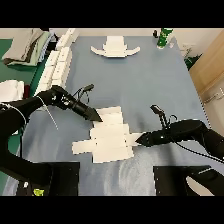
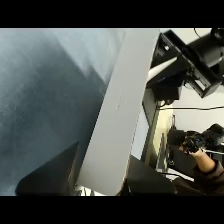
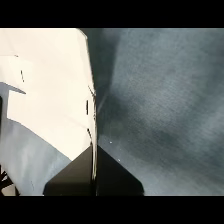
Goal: Fold the box.
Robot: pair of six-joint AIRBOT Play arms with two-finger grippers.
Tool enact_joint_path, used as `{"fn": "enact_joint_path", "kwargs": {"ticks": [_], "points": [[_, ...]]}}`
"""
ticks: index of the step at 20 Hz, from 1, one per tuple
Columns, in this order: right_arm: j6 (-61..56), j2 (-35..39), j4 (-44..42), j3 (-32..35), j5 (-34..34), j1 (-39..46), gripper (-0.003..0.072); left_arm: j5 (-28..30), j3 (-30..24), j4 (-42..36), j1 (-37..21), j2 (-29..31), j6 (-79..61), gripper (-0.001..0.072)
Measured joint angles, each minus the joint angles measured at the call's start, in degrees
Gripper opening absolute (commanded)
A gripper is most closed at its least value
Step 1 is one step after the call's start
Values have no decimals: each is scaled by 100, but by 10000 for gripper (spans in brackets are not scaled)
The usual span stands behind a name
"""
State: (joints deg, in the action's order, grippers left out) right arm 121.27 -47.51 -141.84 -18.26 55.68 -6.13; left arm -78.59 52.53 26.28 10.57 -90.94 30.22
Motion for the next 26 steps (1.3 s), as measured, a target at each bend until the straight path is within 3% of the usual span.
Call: {"fn": "enact_joint_path", "kwargs": {"ticks": [1,2,3,8,9,10,11,13,16,18,21,24,25,26], "points": [[-22,0,2,2,2,2,2,-90,17,33,31,-17,15,286],[-22,0,0,0,4,0,2,-122,31,39,59,-33,28,111],[-26,0,2,2,15,0,2,-160,37,48,70,-42,33,15],[-76,2,4,2,28,0,13,-249,57,59,107,-61,-155,15],[-79,2,2,0,28,0,79,-258,57,52,111,-63,-170,15],[-83,2,4,-4,22,4,236,-278,57,63,118,-63,-177,14],[-83,2,50,-31,-13,4,282,-280,59,63,133,-66,-214,13],[-192,0,350,-160,-149,11,281,-284,83,35,129,-50,-448,12],[-994,0,1523,-546,-560,20,300,-289,105,-243,166,138,-1167,10],[-1810,2,2581,-859,-667,22,480,-197,109,-391,271,435,-1641,9],[-2885,28,3694,-1449,-570,28,488,380,-4,-439,538,1023,-2199,9],[-3600,181,4221,-2057,-420,28,483,1410,-428,-361,986,1757,-2660,9],[-3740,236,4325,-2194,-385,28,462,1790,-645,-339,1180,2039,-2817,9],[-3860,289,4398,-2308,-352,28,393,2159,-863,-328,1381,2299,-2944,9]]}}
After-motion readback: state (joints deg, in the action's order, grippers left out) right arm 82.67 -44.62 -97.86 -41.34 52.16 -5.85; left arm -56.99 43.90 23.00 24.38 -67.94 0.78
